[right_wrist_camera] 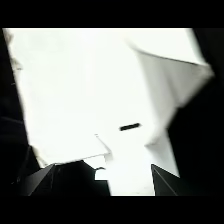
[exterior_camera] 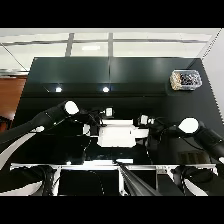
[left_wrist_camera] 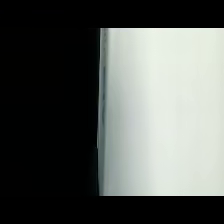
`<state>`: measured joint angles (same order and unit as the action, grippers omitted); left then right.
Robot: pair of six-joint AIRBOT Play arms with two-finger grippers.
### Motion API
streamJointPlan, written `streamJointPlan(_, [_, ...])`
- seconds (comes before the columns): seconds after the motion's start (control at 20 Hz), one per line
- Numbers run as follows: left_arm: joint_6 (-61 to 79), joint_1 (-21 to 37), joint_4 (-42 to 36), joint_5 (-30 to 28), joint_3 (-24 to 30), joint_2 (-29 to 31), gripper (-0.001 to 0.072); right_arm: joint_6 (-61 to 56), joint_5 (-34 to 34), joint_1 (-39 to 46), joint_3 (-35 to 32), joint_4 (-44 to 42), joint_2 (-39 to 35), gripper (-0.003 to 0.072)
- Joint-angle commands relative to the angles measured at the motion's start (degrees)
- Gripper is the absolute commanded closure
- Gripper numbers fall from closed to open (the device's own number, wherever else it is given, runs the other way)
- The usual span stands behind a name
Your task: Fold the box and place the chain.
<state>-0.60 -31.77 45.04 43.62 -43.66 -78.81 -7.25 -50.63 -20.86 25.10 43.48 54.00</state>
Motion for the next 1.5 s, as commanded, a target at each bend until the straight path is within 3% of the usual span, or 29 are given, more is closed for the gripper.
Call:
streamJointPlan(0.0, [0.0, 0.0, 0.13, 0.09, -0.02, -0.04, 0.0679, 1.84, 1.88, -3.72, -0.24, 3.06, 2.97, -0.0007])
streamJointPlan(0.6, [0.0, 0.0, 0.13, 0.42, -0.02, -0.04, 0.0679, 3.63, -0.02, -3.5, 0.92, 12.24, 3.04, -0.0005])
streamJointPlan(0.8, [0.0, 0.0, 0.13, 0.35, -0.02, -0.04, 0.0679, 3.85, -0.04, -6.25, 0.81, 4.85, 3.08, -0.0005])
streamJointPlan(1.0, [-0.02, 0.0, -0.42, 0.37, -0.02, -0.04, 0.0678, 3.85, 8.68, -12.68, -1.55, -1.51, 3.1, -0.0005])
streamJointPlan(1.2, [-0.02, 0.02, -1.16, 0.35, -0.02, -0.04, 0.0678, 3.8, 13.9, -13.81, -1.46, -4.09, 3.04, -0.0005])
streamJointPlan(1.45, [-0.04, 0.0, -1.16, 0.5, -0.02, -0.04, 0.0678, -3.93, 13.09, -12.24, 1.99, 7.96, 1.31, -0.0005])
